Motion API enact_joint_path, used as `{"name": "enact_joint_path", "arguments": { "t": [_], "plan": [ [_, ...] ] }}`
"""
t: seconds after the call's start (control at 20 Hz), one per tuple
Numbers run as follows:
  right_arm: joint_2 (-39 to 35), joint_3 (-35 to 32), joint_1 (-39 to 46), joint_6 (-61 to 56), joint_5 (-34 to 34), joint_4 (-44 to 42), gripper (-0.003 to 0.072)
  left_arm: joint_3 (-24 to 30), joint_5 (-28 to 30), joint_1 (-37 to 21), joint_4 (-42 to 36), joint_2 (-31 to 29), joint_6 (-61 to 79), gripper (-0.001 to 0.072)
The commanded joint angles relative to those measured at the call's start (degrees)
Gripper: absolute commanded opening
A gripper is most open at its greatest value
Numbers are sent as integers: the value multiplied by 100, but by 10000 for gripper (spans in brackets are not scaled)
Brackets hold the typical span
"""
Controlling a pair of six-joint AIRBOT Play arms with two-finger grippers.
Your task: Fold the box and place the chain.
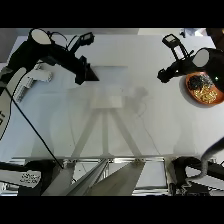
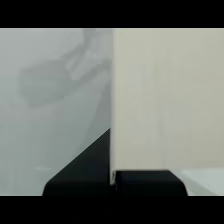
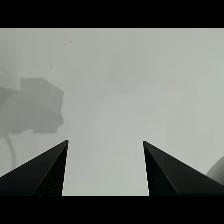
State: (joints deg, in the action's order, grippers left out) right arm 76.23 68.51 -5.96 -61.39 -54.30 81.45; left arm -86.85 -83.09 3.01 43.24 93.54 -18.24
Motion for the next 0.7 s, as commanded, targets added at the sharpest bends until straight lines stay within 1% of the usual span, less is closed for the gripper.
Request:
{"name": "enact_joint_path", "arguments": {
  "t": [0.0, 0.05, 0.15, 0.3, 0.4, 0.5, 0.6, 0.65],
  "plan": [
    [-13, 7, 0, -4, 35, 46, 522, 581, 68, 101, -68, -339, 420, -2],
    [-13, 7, 0, -4, 35, 44, 522, 625, 107, 109, -273, -323, 555, -2],
    [-13, 7, 0, -4, 35, 44, 522, 730, 398, 264, -507, -286, 876, -1],
    [-13, 7, 0, -4, 35, 44, 522, 1158, 994, 348, -1078, -168, 1504, -1],
    [-13, 7, 0, -4, 35, 44, 522, 1419, 1185, 350, -1119, -63, 1860, 0],
    [-13, 7, 2, -4, 37, 44, 522, 1613, 1580, 313, -1128, 37, 2068, 0],
    [-13, 7, 2, -4, 35, 44, 522, 1620, 1864, 258, -1128, 271, 2081, 0],
    [-13, 7, 0, -4, 35, 44, 522, 1620, 1910, 225, -1117, 396, 2085, 0]
  ]
}}
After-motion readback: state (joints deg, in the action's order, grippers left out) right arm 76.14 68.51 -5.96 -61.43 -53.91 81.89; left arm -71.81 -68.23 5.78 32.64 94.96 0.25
